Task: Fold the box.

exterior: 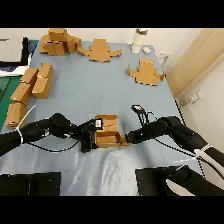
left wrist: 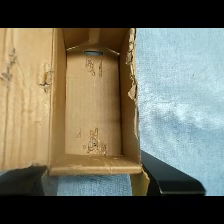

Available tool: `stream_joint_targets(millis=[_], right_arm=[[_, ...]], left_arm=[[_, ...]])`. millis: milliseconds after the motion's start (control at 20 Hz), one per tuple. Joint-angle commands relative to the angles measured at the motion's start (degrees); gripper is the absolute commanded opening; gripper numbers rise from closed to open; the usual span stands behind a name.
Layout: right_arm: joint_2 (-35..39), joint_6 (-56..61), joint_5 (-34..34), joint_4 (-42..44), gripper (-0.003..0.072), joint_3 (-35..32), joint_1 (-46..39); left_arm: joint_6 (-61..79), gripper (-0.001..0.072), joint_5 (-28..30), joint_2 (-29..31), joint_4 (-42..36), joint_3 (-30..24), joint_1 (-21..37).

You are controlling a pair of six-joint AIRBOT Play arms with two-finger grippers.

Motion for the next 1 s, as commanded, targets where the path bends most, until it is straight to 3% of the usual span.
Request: stream_joint_targets(millis=[0,250,950], right_arm=[[0.0,2.12,-0.44,-4.07,0.0005,-0.04,-0.02],[-0.02,5.84,-0.44,-10.05,0.0004,-0.04,-0.13],[0.63,-0.22,-1.14,3.1,0.0004,-1.77,0.0]], left_arm=[[-0.04,0.0521,0.02,0.04,0.02,0.04,0.02],[-0.04,0.0521,0.02,0.04,0.0,0.04,0.02],[-0.04,0.0522,0.02,0.04,0.0,0.04,0.02]])
